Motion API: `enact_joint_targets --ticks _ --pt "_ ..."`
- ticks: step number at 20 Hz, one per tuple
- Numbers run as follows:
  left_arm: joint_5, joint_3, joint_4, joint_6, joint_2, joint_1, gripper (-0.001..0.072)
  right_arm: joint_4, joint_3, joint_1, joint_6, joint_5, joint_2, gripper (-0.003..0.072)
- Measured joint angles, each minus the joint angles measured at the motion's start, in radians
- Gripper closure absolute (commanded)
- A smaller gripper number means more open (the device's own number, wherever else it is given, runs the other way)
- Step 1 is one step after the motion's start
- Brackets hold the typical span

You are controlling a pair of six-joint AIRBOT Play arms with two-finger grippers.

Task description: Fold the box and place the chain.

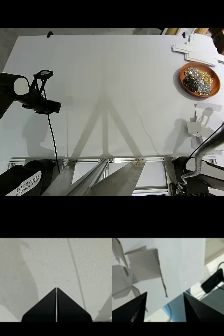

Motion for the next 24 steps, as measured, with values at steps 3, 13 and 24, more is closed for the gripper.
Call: enact_joint_targets --ticks 3,13,24 --pt "0.0 0.0 0.0 0.0 0.0 0.0 0.0701 -0.022 0.021 -0.032 -0.01 -0.016 -0.056 0.0294" --pt "0.0 0.0 0.0 0.0 0.0 0.0 0.0701 -0.006 0.034 0.011 -0.025 -0.042 -0.124 0.0666" --pt "0.0 0.0 0.0 0.0 0.0 0.0 0.0701 0.611 -0.093 0.45 -0.071 -0.05 0.343 0.0666"
